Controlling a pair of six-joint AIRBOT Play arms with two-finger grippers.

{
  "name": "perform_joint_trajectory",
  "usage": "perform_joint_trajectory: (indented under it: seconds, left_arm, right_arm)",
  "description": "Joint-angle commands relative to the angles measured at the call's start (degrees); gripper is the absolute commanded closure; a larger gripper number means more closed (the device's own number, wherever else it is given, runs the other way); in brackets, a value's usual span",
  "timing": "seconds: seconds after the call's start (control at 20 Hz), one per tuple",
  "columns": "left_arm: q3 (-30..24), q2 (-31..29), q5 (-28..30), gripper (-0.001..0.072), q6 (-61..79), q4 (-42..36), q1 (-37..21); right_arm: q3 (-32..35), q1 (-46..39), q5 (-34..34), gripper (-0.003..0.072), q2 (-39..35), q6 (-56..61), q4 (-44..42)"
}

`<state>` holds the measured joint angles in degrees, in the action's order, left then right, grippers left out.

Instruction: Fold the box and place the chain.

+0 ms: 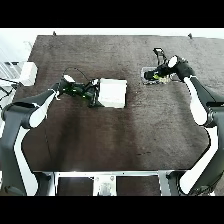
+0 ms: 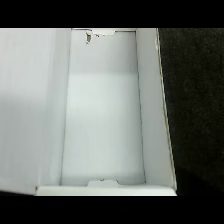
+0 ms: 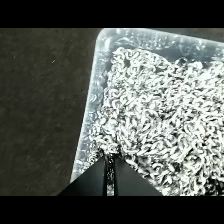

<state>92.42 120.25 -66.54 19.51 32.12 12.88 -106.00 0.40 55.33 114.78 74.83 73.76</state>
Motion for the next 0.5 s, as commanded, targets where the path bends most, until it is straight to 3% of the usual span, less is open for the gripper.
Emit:
perform_joint_trajectory:
  seconds: [0.0, 0.2, 0.45]
  left_arm:
    - [0.02, 0.02, 0.07, 0.0478, 0.02, 0.0, 0.0]
    - [0.02, 0.02, 0.04, 0.0478, 0.0, 0.0, 0.0]
    - [0.02, 0.02, 0.09, 0.0478, 0.0, 0.0, 0.0]
  right_arm:
    - [-2.29, 0.2, -0.24, 0.068, -1.79, 0.87, 0.42]
    - [-2.69, 0.17, -0.87, 0.0681, -6.25, 1.27, 1.07]
    - [-2.69, 0.48, 3.28, 0.0682, -13.92, 1.49, 1.09]
